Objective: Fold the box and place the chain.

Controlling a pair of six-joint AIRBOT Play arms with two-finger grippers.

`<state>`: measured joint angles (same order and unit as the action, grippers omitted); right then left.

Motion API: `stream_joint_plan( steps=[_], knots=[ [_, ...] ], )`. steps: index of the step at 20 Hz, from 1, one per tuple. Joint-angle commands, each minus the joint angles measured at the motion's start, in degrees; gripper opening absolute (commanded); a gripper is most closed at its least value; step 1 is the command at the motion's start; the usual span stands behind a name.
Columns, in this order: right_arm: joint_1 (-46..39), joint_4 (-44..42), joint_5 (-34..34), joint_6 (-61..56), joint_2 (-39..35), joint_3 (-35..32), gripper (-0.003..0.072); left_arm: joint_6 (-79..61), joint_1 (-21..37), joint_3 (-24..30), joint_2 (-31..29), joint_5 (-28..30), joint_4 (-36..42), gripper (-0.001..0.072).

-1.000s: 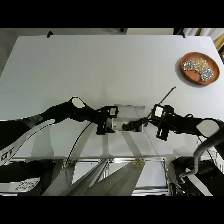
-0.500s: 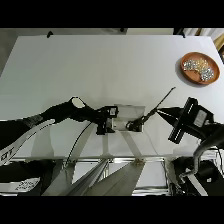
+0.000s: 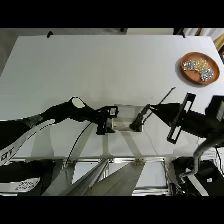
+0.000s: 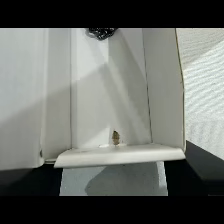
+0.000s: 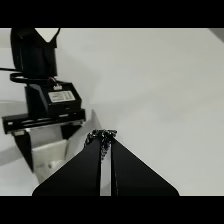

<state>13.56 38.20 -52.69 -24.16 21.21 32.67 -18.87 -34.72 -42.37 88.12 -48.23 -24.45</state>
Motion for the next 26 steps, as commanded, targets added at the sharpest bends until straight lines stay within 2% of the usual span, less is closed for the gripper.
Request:
stream_joint_plan(
  steps=[1, 6, 10, 12, 18, 21, 26],
  knots=[
    [0.07, -3.06, -2.8, 0.7, 7.87, 0.07, 0.0017, -0.02, 0.0, 0.02, 0.0, 0.0, -0.02, 0.0253],
    [0.46, -1.7, -10.36, 0.68, 24.37, 0.04, 0.0019, -0.02, 0.0, 0.02, 0.0, 0.0, 0.0, 0.0253],
    [6.38, 0.61, -7.91, 0.66, 35.32, 0.04, 0.0022, -0.02, 0.0, 0.02, 0.0, 0.02, 0.0, 0.0253],
    [7.58, 1.53, -7.65, 0.63, 37.13, 0.04, 0.0095, -0.02, 0.0, 0.02, 0.0, 0.0, 0.0, 0.0253],
    [7.5, 2.45, -7.37, 0.52, 36.17, 0.07, 0.0142, -0.02, 0.0, 0.02, 0.0, 0.0, 0.0, 0.0253],
    [5.9, 3.3, -7.3, -0.13, 28.94, 0.07, 0.0141, -0.02, 0.0, 0.02, 0.0, -0.02, 0.0, 0.0253],
    [-7.41, 16.48, -8.31, -1.86, 15.47, 0.07, 0.0137, -0.02, 0.0, 0.02, 0.0, 0.0, -0.02, 0.0253]
  ],
)
